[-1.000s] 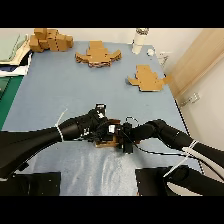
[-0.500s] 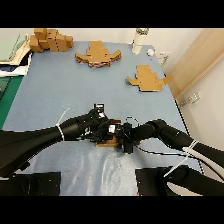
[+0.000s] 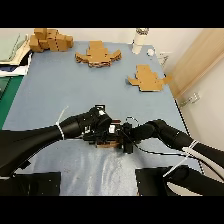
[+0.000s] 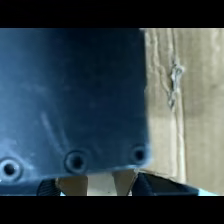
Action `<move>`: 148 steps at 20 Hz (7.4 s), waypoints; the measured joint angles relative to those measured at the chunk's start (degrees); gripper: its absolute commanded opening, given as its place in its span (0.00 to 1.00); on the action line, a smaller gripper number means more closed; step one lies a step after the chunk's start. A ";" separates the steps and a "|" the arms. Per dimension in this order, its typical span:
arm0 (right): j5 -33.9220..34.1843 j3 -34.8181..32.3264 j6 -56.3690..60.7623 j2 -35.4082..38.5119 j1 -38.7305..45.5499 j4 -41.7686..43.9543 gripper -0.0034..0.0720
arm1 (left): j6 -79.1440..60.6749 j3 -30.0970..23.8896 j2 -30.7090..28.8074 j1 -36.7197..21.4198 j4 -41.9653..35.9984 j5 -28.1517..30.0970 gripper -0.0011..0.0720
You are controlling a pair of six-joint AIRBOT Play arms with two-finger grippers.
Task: Fold the box.
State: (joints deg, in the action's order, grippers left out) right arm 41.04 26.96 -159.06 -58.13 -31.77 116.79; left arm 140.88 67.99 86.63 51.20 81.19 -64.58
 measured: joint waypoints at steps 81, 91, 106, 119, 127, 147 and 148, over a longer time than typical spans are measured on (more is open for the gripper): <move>0.13 0.00 0.07 0.00 -0.02 -0.04 0.71 | -18.32 -6.14 -6.23 -5.42 -4.13 4.76 0.60; 0.07 0.00 0.07 0.00 -0.02 -0.04 0.71 | -11.82 -6.12 -3.41 -2.45 0.87 5.60 0.60; 0.02 0.00 0.07 0.00 -0.02 -0.02 0.71 | -3.08 -5.84 -1.99 -0.61 2.14 4.92 0.48; 0.02 0.00 0.07 0.00 -0.02 -0.02 0.71 | 0.00 -4.90 -0.81 0.39 3.65 3.89 0.03; 0.11 0.00 0.04 0.00 -0.02 -0.07 0.71 | -0.22 -4.90 -0.79 0.92 3.34 4.31 0.04; 0.04 0.00 0.07 0.00 -0.02 -0.02 0.71 | -1.62 -4.87 -0.90 0.85 2.27 2.80 0.04; 0.04 0.00 0.04 0.00 -0.02 -0.02 0.71 | -1.66 -4.87 -0.90 0.85 2.08 2.80 0.04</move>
State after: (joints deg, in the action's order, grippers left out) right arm 41.08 26.96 -159.02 -58.13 -31.79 116.77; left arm 139.22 63.11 85.73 52.05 83.26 -61.78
